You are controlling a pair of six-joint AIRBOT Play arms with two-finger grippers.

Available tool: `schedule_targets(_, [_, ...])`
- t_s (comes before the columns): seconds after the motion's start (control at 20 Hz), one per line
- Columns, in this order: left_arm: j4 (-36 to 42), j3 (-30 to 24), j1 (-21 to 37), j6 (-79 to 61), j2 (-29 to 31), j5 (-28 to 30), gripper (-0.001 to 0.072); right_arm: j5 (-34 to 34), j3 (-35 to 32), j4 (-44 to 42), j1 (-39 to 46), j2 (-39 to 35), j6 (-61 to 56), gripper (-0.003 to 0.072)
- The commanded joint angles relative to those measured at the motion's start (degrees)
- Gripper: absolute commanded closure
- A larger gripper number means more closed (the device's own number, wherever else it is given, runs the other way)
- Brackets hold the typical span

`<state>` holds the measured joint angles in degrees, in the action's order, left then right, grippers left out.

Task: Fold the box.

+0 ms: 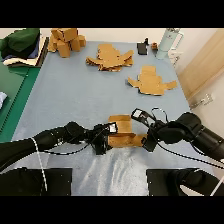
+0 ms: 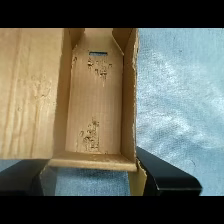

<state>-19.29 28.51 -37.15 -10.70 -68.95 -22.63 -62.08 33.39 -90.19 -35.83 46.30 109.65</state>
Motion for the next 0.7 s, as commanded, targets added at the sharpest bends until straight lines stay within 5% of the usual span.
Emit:
schedule_targets(0.0, [-0.04,0.04,0.02,0.0,0.0,0.02,0.0203,5.03,-1.16,-0.81,0.0,4.04,8.98,0.0122])
schedule_targets(0.35, [-0.04,0.04,0.02,0.0,0.0,-0.02,0.0203,1.14,-1.14,-2.08,0.0,6.43,8.35,0.0128])
schedule_targets(0.65, [-0.04,0.04,-0.02,0.02,0.0,0.02,0.0203,1.22,-1.44,-2.97,-0.17,-0.31,9.16,0.0127])
